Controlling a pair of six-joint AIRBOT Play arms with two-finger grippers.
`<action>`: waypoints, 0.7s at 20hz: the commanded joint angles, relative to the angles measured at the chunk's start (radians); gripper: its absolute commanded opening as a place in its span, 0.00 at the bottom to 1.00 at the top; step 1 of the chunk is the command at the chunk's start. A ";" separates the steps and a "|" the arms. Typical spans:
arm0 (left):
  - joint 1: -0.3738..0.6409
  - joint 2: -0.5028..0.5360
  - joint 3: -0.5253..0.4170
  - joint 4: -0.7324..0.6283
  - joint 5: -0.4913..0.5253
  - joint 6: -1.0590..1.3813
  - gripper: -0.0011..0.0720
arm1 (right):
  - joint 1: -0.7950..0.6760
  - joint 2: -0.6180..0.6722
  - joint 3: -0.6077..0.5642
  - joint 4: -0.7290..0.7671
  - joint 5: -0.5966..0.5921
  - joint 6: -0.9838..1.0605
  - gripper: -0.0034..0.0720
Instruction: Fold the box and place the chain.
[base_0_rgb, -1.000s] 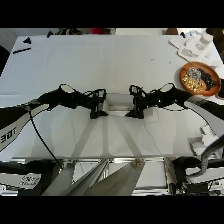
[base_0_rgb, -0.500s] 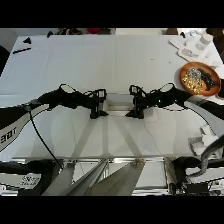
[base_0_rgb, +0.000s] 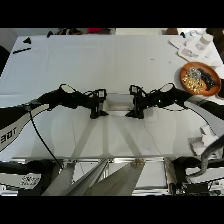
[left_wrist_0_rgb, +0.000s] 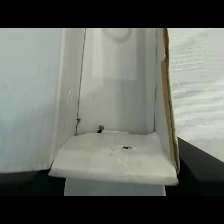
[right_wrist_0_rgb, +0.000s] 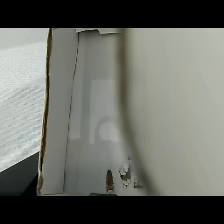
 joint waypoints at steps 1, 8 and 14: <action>0.000 0.000 0.001 0.002 -0.005 0.000 0.45 | 0.000 0.000 0.000 0.008 -0.012 0.000 1.00; 0.000 0.000 0.001 0.002 -0.005 0.000 0.45 | -0.066 0.092 0.000 -0.047 0.027 0.002 0.99; 0.000 0.000 0.001 0.002 -0.005 0.000 0.45 | -0.169 0.214 0.000 -0.218 0.095 0.139 0.97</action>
